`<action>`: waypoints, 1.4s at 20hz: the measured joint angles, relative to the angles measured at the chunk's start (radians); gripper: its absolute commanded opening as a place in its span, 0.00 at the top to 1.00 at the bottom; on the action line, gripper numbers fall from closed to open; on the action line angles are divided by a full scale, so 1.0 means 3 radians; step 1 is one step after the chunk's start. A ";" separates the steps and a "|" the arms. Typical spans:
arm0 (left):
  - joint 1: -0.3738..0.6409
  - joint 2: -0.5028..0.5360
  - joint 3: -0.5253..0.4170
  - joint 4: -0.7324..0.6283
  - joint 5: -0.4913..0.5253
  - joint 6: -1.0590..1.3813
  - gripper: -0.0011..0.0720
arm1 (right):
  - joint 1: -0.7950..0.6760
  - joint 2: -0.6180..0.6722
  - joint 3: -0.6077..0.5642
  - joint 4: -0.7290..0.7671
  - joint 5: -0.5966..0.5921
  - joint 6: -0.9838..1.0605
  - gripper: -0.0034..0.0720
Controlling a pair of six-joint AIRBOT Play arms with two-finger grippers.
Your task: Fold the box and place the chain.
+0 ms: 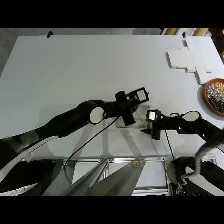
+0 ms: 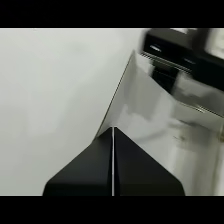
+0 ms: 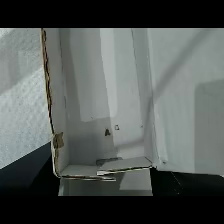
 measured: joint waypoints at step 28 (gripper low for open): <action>0.0749 0.0081 -0.0081 0.0852 -0.2298 0.0472 0.56 | 0.0000 0.0000 0.0000 -0.0001 0.0000 -0.0001 0.43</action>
